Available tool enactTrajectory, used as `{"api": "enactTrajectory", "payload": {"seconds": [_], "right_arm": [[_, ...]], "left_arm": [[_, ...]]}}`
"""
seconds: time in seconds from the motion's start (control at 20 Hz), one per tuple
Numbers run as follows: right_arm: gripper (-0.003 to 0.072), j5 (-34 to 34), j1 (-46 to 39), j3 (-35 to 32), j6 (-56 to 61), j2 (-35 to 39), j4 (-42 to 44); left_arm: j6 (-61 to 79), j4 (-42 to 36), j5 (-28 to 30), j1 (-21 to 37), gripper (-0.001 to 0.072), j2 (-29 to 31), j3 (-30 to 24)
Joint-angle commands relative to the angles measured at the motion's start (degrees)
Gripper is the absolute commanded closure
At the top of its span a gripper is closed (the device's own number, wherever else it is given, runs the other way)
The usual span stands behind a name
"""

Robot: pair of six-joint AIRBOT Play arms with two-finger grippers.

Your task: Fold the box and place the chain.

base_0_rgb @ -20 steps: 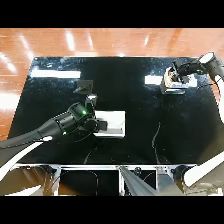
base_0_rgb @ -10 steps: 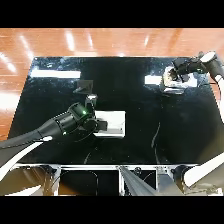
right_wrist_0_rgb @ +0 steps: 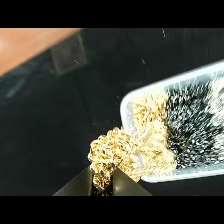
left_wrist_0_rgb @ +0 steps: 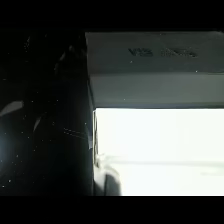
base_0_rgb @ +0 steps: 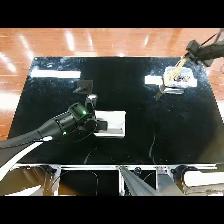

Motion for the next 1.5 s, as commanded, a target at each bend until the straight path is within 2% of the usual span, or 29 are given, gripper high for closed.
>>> {"api": "enactTrajectory", "payload": {"seconds": [0.0,0.15,0.45,0.7,0.85,1.05,1.15,1.3,1.45], "right_arm": [[0.0657,-0.5,0.0,0.0,-3.2,8.6,-1.2],[0.0656,-0.4,0.0,0.0,-5.3,14.5,-0.8],[0.0656,4.5,0.1,0.0,-9.5,26.0,0.0],[0.0656,9.9,0.2,0.0,-12.6,34.8,7.9],[0.0655,14.6,1.6,-0.1,-12.9,38.9,9.6],[0.0654,23.9,10.8,-3.1,-11.8,42.0,10.5],[0.0655,24.7,18.2,-5.8,-11.0,42.6,12.2],[0.0655,21.8,28.6,-9.3,-9.2,42.5,12.3],[0.0655,15.3,37.0,-13.2,-8.4,42.2,12.4]], "left_arm": [[0.0,0.0,0.0,0.0,0.0693,0.0,0.0],[0.0,0.0,0.0,0.0,0.0693,0.0,0.0],[0.0,0.0,0.0,0.0,0.0693,0.0,0.0],[0.0,0.0,0.0,0.0,0.0693,0.0,0.0],[0.0,0.0,0.0,0.0,0.0693,0.0,0.0],[0.0,0.0,0.0,0.0,0.0693,0.0,0.0],[0.0,0.0,0.0,0.0,0.0693,0.0,0.0],[0.0,0.0,0.0,0.0,0.0693,0.0,0.0],[0.0,0.0,0.0,0.0,0.0693,0.0,0.0]]}}
